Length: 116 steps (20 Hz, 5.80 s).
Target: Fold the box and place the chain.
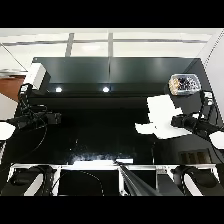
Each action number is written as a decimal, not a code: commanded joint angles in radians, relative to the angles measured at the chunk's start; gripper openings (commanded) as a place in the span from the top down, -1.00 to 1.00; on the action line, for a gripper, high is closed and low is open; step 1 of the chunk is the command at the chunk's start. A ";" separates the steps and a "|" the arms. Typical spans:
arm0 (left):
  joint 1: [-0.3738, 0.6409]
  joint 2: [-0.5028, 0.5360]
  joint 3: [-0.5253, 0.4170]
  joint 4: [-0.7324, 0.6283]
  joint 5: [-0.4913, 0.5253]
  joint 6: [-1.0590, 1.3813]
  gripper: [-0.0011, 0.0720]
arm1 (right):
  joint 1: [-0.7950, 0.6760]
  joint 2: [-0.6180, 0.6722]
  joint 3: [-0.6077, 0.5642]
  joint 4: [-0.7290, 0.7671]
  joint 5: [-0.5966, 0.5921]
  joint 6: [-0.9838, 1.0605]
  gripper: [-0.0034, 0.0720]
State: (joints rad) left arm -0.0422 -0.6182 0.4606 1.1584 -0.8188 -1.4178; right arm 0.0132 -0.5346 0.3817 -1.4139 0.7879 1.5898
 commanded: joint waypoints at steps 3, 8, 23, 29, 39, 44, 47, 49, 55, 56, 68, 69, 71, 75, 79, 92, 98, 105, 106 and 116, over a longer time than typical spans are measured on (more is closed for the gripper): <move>-0.001 0.001 0.000 0.000 0.000 0.000 0.89 | 0.001 0.001 -0.001 0.000 0.000 0.000 0.81; -0.001 0.001 0.000 0.000 0.019 0.000 0.89 | 0.001 0.001 -0.001 0.000 0.000 0.000 0.81; -0.002 0.000 -0.001 -0.115 0.166 0.000 -0.97 | 0.000 -0.003 0.002 0.019 -0.163 0.003 -0.97; -0.003 0.000 -0.001 -0.156 0.147 0.001 -0.96 | -0.465 -0.228 0.285 -0.353 -0.071 0.145 -0.96; -0.003 -0.006 -0.001 -0.153 0.138 0.002 -0.96 | -1.055 -1.077 0.796 0.571 0.828 -0.590 -0.96; -0.003 -0.006 -0.001 -0.146 0.138 0.005 -0.96 | -0.876 -1.219 0.881 0.474 0.861 -0.690 -0.96; -0.003 -0.006 -0.001 -0.145 0.138 0.008 -0.96 | -0.800 -1.254 0.885 0.423 0.879 -0.693 -0.96; -0.003 -0.006 -0.001 -0.146 0.137 0.008 -0.96 | -0.766 -1.263 0.885 0.345 0.882 -0.685 -0.96; -0.003 -0.006 -0.001 -0.146 0.137 0.008 -0.96 | -0.745 -1.261 0.885 0.394 0.940 -0.707 0.91; -0.003 -0.006 -0.001 -0.146 0.137 0.008 -0.96 | -0.746 -1.258 0.885 0.423 0.969 -0.709 0.88; -0.001 -0.008 -0.001 -0.291 0.126 0.009 -0.95 | -0.657 -0.745 0.513 0.699 0.805 -0.737 0.83; -0.003 -0.008 0.000 -0.333 0.123 0.026 -0.95 | -0.618 -0.673 0.464 0.713 0.788 -0.736 0.83; -0.028 -0.013 -0.001 -0.422 0.102 0.179 -0.94 | -0.517 -0.518 0.359 0.734 0.727 -0.729 0.83; -0.161 -0.098 -0.001 -0.449 0.055 0.225 -0.91 | -0.280 -0.254 0.138 0.786 0.444 -0.589 0.83; -0.269 -0.251 0.008 -0.476 0.094 0.267 -0.91 | 0.032 -0.128 -0.038 0.894 0.123 -0.473 0.83; 0.089 -0.713 0.087 -0.774 -0.443 0.814 -0.91 | 0.500 -0.129 -0.081 0.856 -0.249 -0.382 0.83; 0.005 -0.896 0.158 -0.811 -0.505 1.010 -0.91 | 0.500 -0.129 -0.081 0.856 -0.232 -0.382 0.83; -0.078 -1.026 0.319 -0.682 -0.695 1.150 -0.90 | 0.500 -0.129 -0.081 0.856 -0.224 -0.382 0.83; -0.078 -1.034 0.327 -0.652 -0.692 1.151 -0.73 | 0.500 -0.129 -0.081 0.856 -0.224 -0.382 0.83; -0.074 -1.036 0.332 -0.654 -0.675 1.194 0.22 | 0.500 -0.129 -0.081 0.829 -0.221 -0.381 0.83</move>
State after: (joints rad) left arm -0.1165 -1.6527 0.7902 0.5114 -1.4933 -0.2325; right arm 0.5129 -0.6640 0.3008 -0.5724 0.5636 1.2076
